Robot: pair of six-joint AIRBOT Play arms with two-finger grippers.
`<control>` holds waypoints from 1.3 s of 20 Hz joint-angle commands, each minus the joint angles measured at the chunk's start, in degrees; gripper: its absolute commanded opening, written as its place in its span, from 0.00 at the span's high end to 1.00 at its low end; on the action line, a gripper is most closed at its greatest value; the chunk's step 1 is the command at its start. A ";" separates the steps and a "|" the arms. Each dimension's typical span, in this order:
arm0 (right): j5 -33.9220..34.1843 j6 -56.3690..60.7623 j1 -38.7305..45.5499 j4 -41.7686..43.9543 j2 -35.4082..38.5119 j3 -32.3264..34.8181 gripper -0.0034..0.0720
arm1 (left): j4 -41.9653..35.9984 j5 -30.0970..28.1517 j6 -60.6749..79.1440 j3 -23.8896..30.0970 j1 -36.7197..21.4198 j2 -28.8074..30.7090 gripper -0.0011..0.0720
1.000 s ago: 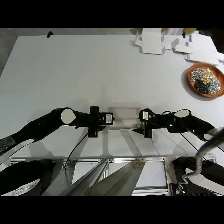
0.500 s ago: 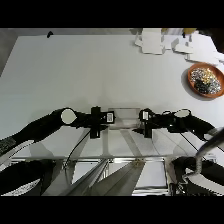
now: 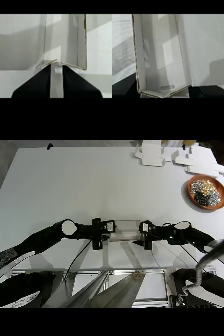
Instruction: Fold the box and place the chain.
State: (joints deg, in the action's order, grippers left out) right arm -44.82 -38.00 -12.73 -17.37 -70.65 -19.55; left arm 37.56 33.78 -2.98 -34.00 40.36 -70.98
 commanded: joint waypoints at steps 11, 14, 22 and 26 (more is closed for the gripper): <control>-0.02 0.00 -0.04 0.02 0.00 0.02 0.37 | -4.13 -0.98 4.35 -0.04 1.53 -1.46 0.31; -0.02 0.00 -0.07 0.02 0.00 0.02 0.37 | -3.91 0.17 -0.72 -0.04 1.36 0.02 0.27; -0.02 0.00 -0.07 0.02 0.00 0.02 0.37 | 20.85 13.22 -52.89 -0.04 -6.03 18.67 0.98; -0.02 0.00 -0.07 0.02 0.00 0.02 0.37 | 29.20 18.38 -81.85 0.00 -13.42 24.72 0.97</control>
State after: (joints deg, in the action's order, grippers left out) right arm -44.84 -38.00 -12.75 -17.34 -70.65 -19.55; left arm 58.74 47.66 -60.31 -34.00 31.53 -50.61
